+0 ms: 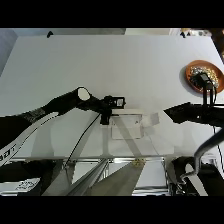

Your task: Fold the box and place the chain.

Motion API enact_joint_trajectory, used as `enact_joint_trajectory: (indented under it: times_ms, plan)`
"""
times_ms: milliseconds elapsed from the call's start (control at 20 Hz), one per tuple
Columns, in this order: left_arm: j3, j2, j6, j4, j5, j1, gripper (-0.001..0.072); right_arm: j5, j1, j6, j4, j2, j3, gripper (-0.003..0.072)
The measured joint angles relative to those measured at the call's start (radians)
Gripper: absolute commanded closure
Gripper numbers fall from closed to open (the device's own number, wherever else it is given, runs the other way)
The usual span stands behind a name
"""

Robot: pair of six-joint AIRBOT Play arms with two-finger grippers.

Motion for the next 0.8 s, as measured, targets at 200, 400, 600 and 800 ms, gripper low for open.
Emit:
enact_joint_trajectory:
  times_ms: [200,400,600,800]
  plan:
    - [0.000,0.000,0.000,0.000,0.000,0.000,0.0698,0.002,0.088,-0.064,-0.024,0.000,0.000,0.0345]
    - [0.000,0.000,0.000,0.000,0.000,0.000,0.0698,0.023,0.201,-0.147,-0.034,-0.003,0.000,0.0345]
    - [0.000,0.000,0.000,0.000,0.000,0.000,0.0698,0.061,0.347,-0.229,-0.056,-0.028,-0.001,0.0345]
    - [0.000,0.000,0.000,0.000,0.000,0.000,0.0698,0.060,0.469,-0.292,-0.116,-0.068,-0.034,0.0346]
